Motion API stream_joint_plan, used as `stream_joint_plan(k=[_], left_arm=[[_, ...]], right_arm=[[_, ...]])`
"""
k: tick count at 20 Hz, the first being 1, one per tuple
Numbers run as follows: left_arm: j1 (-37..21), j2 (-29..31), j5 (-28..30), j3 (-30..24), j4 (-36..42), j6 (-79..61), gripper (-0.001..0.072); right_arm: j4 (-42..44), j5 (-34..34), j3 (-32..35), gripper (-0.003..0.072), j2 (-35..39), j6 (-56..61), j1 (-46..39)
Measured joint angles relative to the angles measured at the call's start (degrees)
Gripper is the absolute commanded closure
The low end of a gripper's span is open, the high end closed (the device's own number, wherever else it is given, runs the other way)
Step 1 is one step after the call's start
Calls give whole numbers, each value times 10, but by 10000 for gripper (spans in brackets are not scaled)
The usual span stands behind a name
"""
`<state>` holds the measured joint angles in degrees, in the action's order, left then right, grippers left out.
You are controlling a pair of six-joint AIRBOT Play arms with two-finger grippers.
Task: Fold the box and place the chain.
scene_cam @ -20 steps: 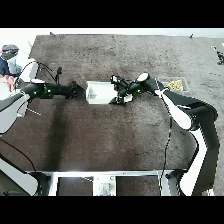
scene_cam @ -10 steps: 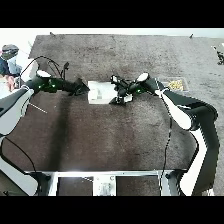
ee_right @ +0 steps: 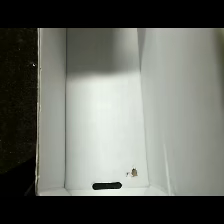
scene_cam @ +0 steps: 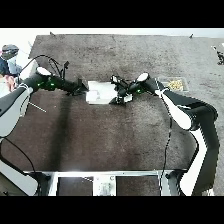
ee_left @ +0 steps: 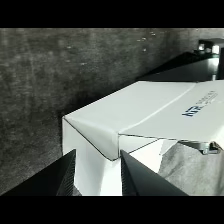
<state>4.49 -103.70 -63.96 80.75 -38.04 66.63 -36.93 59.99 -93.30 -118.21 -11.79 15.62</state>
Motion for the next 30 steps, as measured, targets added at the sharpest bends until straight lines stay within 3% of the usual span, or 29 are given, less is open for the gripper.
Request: stream_joint_plan(k=[9,16,18,21,30], left_arm=[[0,0,0,1,-31,9,406],[-7,0,-14,0,10,-12,404],[-14,0,-18,0,25,-18,357],[-24,1,-24,0,42,-28,357],[-33,15,-56,0,37,-49,357]], right_arm=[[0,1,0,213,0,0,0],[0,0,0,213,0,0,0],[0,0,0,213,0,1,0],[1,0,0,213,0,2,0],[1,0,0,213,0,0,0]])
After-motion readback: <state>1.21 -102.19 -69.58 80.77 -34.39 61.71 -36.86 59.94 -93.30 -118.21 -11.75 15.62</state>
